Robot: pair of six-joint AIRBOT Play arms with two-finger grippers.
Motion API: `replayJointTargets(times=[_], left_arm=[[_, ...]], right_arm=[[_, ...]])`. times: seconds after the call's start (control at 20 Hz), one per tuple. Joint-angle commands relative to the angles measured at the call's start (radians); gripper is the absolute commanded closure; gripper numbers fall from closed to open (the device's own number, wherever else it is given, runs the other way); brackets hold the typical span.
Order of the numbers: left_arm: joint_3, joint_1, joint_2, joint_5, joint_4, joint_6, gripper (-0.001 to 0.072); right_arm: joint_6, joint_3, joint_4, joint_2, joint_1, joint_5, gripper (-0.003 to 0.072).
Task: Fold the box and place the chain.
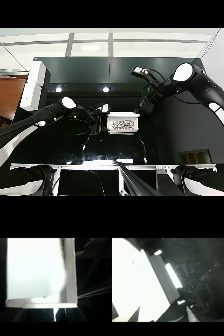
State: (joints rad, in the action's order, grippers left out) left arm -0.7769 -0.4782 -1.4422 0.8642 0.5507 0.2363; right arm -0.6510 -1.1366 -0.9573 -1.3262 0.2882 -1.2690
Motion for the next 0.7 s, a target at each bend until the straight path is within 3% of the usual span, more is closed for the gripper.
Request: replayJointTargets(times=[0.0, 0.1, 0.65], left_arm=[[0.0, -0.001, 0.0, 0.0, 0.015, 0.0, 0.0201], [0.0, -0.001, 0.0, 0.0, 0.015, 0.0, 0.0201], [0.0, -0.001, 0.0, 0.0, 0.015, 0.0, 0.0202]], right_arm=[[0.203, 0.094, 0.14, 0.016, 0.003, 0.054, 0.0014], [0.327, 0.165, 0.256, 0.016, 0.003, 0.118, 0.0014], [0.37, 0.201, 0.171, 0.016, 0.063, 0.053, 0.0015]])
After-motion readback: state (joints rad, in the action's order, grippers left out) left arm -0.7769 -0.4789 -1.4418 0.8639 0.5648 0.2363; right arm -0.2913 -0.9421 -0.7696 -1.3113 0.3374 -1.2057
